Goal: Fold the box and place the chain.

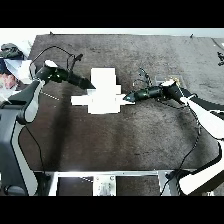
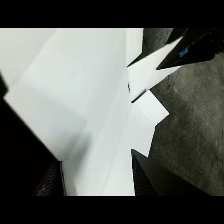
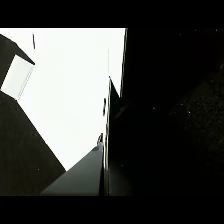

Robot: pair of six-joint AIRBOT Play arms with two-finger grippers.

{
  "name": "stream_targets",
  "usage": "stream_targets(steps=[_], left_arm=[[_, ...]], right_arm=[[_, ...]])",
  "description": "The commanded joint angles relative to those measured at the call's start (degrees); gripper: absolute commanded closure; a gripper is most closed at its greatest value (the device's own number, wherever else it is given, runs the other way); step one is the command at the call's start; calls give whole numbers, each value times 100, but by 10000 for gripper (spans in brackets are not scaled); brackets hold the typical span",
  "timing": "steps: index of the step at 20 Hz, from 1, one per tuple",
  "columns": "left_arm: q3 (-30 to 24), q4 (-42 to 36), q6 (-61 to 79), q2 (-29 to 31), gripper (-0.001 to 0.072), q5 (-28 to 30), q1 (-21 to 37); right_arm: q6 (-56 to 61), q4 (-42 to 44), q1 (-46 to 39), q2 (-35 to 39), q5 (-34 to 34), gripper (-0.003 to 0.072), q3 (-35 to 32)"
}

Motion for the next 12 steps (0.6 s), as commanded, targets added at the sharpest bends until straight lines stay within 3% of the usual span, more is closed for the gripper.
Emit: stream_targets(steps=[1, 3, 4, 5, 10, 11, 12], left_arm=[[4, -15, 103, -13, 247, -85, -114], [4, 33, 101, -24, 248, -76, -138], [4, 76, 96, -24, 343, -74, -136], [4, 116, 96, -22, 365, -96, -136], [4, 243, 101, -22, 371, -157, -136], [4, 258, 98, -22, 530, -151, -136], [4, 258, 101, -22, 537, -138, -136]], right_arm=[[2, 2, 2, 2, -2, 706, 4], [2, 2, 2, 2, -2, 706, 4], [2, 2, 2, 2, -4, 706, 4], [2, 2, 2, 2, -4, 706, 4], [2, -24, -2, 2, -4, 706, 4], [2, -26, -2, 2, -4, 706, 4], [4, -52, -2, 2, -2, 706, 4]])
